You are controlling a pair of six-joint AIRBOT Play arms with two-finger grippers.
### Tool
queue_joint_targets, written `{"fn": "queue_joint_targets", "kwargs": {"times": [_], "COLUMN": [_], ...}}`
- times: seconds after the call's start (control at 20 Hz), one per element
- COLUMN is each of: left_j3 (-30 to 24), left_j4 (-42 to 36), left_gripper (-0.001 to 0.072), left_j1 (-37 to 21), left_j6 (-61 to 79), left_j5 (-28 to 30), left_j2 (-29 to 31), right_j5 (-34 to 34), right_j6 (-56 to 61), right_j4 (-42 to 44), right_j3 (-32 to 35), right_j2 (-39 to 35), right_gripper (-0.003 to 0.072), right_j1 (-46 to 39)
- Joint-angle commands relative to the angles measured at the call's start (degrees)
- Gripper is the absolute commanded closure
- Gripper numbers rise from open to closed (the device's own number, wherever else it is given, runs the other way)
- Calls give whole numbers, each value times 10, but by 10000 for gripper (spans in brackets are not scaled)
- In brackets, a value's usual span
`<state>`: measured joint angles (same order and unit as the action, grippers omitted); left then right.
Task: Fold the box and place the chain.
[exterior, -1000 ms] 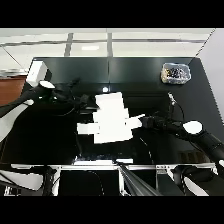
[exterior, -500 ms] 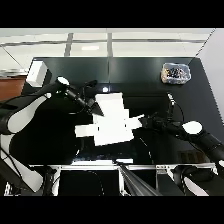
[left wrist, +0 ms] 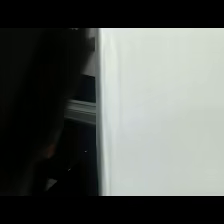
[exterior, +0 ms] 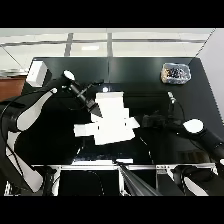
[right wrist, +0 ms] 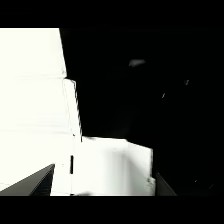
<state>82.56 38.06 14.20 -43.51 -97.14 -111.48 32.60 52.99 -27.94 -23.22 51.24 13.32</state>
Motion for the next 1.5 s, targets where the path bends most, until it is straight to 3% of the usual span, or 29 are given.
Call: {"fn": "queue_joint_targets", "kwargs": {"times": [0.0, 0.15, 0.3, 0.35, 0.45, 0.55, 0.7, 1.05, 1.45], "left_j3": [6, -80, -219, -245, -256, -256, -256, -256, -255], "left_j4": [33, -1, -20, -14, 11, 3, 51, 69, 69], "left_gripper": [690, 690, 684, 684, 684, 684, 683, 684, 684], "left_j1": [4, 24, 51, 56, 63, 74, 101, 120, 118], "left_j6": [-6, 87, 252, 326, 438, 451, 451, 450, 448], "left_j5": [33, 134, 343, 377, 380, 391, 436, 429, 424], "left_j2": [33, 129, 247, 263, 262, 258, 251, 214, 215], "right_j5": [126, 252, 272, 263, 241, 228, 207, 142, 126], "right_j6": [-6, -66, -154, -184, -241, -310, -388, -435, -462], "right_j4": [-162, -246, -276, -270, -266, -266, -265, -257, -261], "right_j3": [-95, -181, -183, -173, -147, -119, -79, -50, -50], "right_j2": [-11, -15, -14, -13, -13, -12, -10, 33, 53], "right_gripper": [-12, -11, -11, -11, -11, -11, -10, -10, -10], "right_j1": [-51, -83, -83, -83, -73, -53, -4, 112, 151]}}
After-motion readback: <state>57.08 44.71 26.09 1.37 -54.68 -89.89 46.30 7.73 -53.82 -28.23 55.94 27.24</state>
